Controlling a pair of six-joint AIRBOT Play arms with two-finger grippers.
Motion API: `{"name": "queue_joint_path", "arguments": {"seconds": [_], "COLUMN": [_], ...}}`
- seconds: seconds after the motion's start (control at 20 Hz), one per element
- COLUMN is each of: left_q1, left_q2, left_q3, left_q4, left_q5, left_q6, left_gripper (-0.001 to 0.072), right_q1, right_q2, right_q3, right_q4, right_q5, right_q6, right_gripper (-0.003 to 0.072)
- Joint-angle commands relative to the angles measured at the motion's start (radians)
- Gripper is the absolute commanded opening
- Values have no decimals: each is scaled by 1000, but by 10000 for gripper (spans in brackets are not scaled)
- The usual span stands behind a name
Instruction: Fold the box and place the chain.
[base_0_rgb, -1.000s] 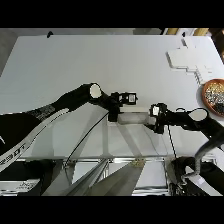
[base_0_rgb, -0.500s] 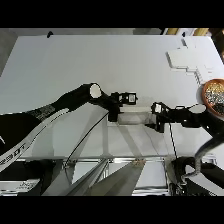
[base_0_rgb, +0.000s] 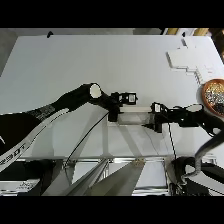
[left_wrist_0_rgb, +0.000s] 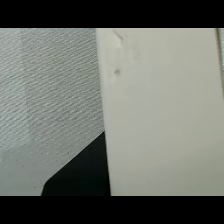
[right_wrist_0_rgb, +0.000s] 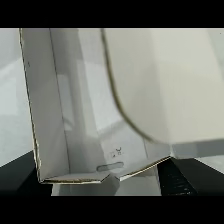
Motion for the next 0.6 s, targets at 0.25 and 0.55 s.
{"name": "queue_joint_path", "arguments": {"seconds": [0.25, 0.55], "left_q1": [-1, -1], "left_q2": [-1, -1], "left_q3": [0, 0], "left_q4": [0, 0], "left_q5": [0, 0], "left_q6": [0, 0], "left_gripper": [12, 12], "right_q1": [20, 19], "right_q2": [-18, -24], "right_q3": [0, 0], "right_q4": [5, 0], "right_q5": [8, 6], "right_q6": [-29, -25], "right_gripper": [568, 428]}}
